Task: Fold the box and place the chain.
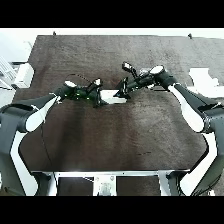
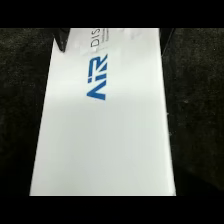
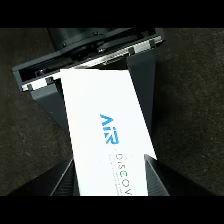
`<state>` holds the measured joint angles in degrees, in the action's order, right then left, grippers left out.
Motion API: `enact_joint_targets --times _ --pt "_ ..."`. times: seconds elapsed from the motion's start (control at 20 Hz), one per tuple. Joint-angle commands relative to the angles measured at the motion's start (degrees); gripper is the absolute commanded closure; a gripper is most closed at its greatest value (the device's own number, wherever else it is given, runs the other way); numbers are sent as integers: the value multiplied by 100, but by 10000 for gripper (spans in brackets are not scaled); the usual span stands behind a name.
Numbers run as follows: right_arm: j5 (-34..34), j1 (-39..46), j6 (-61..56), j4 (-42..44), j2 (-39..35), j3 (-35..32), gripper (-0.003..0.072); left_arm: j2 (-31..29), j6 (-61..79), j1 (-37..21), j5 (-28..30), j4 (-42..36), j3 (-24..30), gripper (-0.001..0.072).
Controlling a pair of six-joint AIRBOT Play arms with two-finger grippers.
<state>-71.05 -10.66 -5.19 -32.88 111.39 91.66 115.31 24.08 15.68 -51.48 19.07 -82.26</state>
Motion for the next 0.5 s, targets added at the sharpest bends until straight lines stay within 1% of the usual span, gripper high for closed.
enact_joint_targets --times 0.0,0.1,0.25,0.45 --pt "-166 83 81 505 -52 -28 209 -2 -7 2 0 -4 -2 240" --pt "-249 120 136 540 -57 -31 209 -4 -7 2 0 -2 -2 239" --pt "-317 133 138 262 -57 -33 212 -4 -7 2 0 -4 -2 240" --pt "205 133 138 181 -57 -31 211 -4 -7 2 0 -4 -2 240"
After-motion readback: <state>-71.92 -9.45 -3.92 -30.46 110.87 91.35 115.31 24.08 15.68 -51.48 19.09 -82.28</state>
